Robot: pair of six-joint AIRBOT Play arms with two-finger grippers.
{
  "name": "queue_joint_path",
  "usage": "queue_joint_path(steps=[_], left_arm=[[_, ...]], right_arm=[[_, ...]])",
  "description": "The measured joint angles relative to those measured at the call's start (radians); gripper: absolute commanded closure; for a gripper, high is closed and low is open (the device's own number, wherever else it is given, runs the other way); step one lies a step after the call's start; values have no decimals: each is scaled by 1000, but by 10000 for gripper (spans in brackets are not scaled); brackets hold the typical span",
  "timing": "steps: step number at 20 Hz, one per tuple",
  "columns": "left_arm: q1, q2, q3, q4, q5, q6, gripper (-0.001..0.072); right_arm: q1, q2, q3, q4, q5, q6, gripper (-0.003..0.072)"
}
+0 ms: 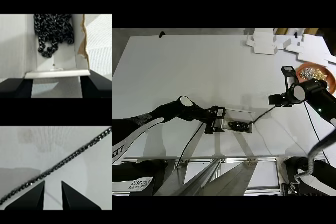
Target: Fold the box and place the chain.
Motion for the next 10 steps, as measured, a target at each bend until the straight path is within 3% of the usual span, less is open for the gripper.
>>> queue_joint_path(steps=[1,3,10], left_arm=[[0,0,0,0,0,0,595],[0,0,0,0,0,0,595],[0,0,0,0,0,0,595]], right_arm=[[0,-16,0,1,-4,0,443],[0,-53,-1,5,-6,3,352],[0,-141,-1,8,-29,3,350]])
